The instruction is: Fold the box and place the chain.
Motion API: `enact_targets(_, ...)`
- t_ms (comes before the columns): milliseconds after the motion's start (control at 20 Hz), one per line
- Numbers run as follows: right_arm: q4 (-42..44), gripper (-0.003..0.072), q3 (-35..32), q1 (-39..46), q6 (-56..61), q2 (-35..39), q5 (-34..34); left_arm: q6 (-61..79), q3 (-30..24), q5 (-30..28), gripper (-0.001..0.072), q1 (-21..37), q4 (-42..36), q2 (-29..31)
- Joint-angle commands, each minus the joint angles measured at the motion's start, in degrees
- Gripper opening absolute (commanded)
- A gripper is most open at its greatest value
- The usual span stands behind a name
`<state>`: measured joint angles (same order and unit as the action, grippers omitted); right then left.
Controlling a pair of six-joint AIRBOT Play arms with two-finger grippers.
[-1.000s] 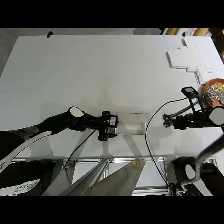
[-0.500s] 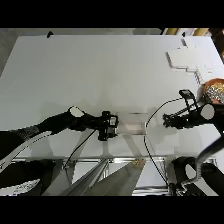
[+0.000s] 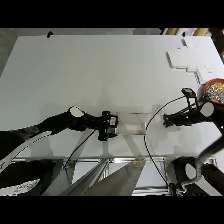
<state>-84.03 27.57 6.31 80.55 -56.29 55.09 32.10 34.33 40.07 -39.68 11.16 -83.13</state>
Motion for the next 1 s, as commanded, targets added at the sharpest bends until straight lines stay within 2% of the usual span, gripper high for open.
enact_targets(0, -0.9, 0.018, 0.0, 0.1, 0.0, -1.4, -0.9, 0.0, 0.0, 0.0, 0.0372, 0.0, 0.0, 0.0)
enact_targets(750, -0.8, 0.0157, 0.0, 0.1, 0.5, -3.8, -2.8, 0.0, 0.0, 0.0, 0.0372, 0.0, 0.0, 0.0)
enact_targets(850, -0.8, 0.0063, 0.0, 0.1, 0.4, -3.8, -2.8, 0.0, 0.0, 0.0, 0.0372, 0.0, 0.0, 0.0)
enact_targets(950, -0.8, 0.0038, 0.0, 0.1, 0.4, -3.8, -2.7, 0.0, 0.0, 0.0, 0.0372, 0.0, 0.0, 0.0)
